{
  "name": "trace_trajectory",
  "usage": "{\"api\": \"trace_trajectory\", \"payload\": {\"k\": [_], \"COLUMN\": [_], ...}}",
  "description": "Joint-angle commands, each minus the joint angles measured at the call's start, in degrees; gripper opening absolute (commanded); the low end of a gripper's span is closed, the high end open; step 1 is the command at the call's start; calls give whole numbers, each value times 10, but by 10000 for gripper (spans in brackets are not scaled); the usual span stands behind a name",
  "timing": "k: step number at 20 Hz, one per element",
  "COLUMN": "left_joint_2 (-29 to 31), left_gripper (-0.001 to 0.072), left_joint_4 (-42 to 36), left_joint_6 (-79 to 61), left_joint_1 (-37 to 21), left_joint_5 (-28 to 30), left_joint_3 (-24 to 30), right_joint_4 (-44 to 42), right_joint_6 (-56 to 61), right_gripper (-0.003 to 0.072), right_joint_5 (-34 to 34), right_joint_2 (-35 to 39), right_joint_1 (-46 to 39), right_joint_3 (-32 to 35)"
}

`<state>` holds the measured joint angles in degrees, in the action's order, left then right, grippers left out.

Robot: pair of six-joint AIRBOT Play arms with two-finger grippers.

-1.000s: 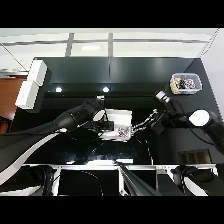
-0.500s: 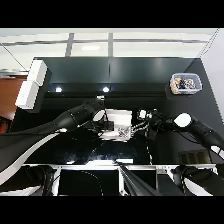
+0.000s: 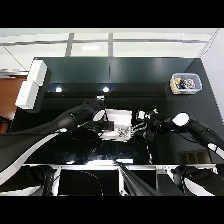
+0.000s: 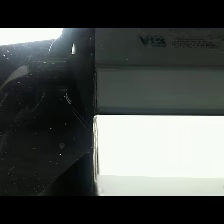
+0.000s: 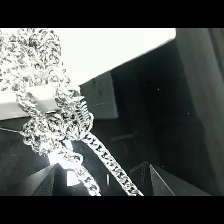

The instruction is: Fold the box and place the chain.

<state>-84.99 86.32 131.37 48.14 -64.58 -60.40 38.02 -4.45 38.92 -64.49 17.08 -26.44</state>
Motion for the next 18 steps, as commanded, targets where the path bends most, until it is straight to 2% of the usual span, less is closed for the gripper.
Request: {"api": "trace_trajectory", "payload": {"k": [1, 8, 10, 11, 13, 14, 18], "left_joint_2": [0, 0, 0, 0, 0, 0, 0], "left_gripper": [28, 28, 28, 28, 28, 28, 28], "left_joint_4": [0, 0, 0, 0, 0, 0, 0], "left_joint_6": [0, 0, 0, 0, 0, 0, 0], "left_joint_1": [0, 0, 0, 0, 0, 0, 0], "left_joint_5": [0, 0, 0, 0, 0, 0, 0], "left_joint_3": [0, 0, 0, 0, 0, 0, 0], "right_joint_4": [41, 62, 62, 62, 62, 62, 79], "right_joint_6": [53, 64, 69, 71, 73, 77, 173], "right_gripper": [682, 665, 184, 68, 67, 11, 16], "right_joint_5": [-6, -22, -17, -14, -2, 5, 32], "right_joint_2": [-1, -1, -1, -1, -1, 0, 13], "right_joint_1": [1, 1, 1, 1, 1, 1, 1], "right_joint_3": [0, 0, 0, 0, 0, 0, -14]}}
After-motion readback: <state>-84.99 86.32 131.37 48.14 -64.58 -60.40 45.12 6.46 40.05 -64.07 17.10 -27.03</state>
